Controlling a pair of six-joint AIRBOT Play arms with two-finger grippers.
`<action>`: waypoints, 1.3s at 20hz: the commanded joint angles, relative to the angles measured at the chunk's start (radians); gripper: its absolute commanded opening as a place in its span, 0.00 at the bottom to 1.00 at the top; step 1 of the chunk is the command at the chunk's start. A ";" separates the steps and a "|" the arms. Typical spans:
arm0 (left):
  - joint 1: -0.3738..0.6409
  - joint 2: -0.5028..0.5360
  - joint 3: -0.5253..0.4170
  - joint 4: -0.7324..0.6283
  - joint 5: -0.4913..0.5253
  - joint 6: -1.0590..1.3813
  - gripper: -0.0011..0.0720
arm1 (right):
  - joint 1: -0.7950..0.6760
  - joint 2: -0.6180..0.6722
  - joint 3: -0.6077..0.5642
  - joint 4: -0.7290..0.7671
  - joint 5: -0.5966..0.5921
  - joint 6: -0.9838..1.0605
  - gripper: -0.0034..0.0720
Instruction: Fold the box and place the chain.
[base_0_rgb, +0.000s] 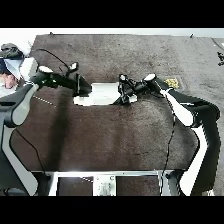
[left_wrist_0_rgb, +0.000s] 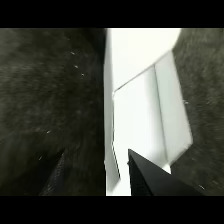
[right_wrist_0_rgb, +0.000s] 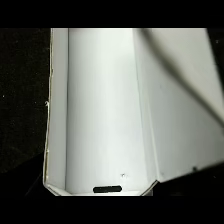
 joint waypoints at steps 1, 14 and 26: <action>0.055 0.067 0.007 0.000 -0.105 -0.092 0.60 | 0.000 -0.001 0.000 0.001 0.000 0.000 0.49; -0.037 0.371 -0.314 -0.002 0.192 -0.194 0.02 | 0.000 -0.001 0.000 0.001 0.000 0.000 0.49; -0.177 0.255 -0.315 -0.078 0.430 -0.306 0.03 | 0.000 -0.001 0.000 0.001 0.000 0.000 0.49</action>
